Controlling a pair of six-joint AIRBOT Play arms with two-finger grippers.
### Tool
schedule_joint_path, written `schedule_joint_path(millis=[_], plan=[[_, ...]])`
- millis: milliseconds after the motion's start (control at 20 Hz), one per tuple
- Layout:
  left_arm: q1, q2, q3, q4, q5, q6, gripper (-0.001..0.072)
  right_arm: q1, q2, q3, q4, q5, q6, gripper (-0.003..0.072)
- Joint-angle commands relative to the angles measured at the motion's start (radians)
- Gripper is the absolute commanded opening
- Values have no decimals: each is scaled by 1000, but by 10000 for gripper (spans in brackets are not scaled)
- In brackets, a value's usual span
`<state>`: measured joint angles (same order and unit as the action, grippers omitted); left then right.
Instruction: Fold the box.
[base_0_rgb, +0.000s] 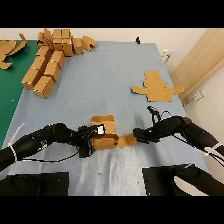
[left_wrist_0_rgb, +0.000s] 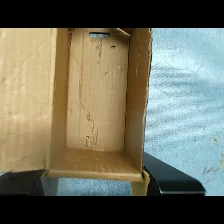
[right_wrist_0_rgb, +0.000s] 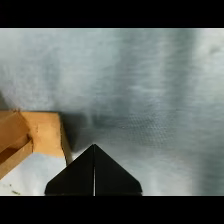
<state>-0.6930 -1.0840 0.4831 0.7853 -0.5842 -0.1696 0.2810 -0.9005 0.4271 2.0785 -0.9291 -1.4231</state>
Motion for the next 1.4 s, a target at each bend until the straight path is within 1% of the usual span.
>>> schedule_joint_path(millis=[0, 150, 350, 500, 650, 800, 850, 950, 1200, 1350], plan=[[1, -1, 0, 0, 0, 0, 531, 49, -7, -9, 85, -16, -51, 0], [1, -1, 0, 0, 0, 0, 531, 117, -6, -8, 143, 32, -64, 0], [1, -1, 0, 0, 0, 0, 531, 176, -6, -6, 159, 62, -63, 1], [1, -1, 0, 0, 0, 0, 531, 187, 1, 1, 158, 71, -63, 1], [1, -1, 0, 0, 0, 0, 530, 186, 44, 24, 56, 60, -37, 1], [1, -1, 0, 0, 0, 0, 531, 186, 97, 29, -135, 39, 125, 1], [1, -1, 0, 0, 0, 0, 531, 186, 98, 29, -200, 22, 161, 1], [1, -1, 0, 0, 0, 0, 531, 186, 76, 29, -283, 2, 209, 1], [1, -1, 0, 0, 0, 0, 531, 186, -24, 29, -264, 45, 204, 1], [1, -1, 0, 0, 0, 0, 531, 186, -46, 29, -190, 85, 140, 1]])
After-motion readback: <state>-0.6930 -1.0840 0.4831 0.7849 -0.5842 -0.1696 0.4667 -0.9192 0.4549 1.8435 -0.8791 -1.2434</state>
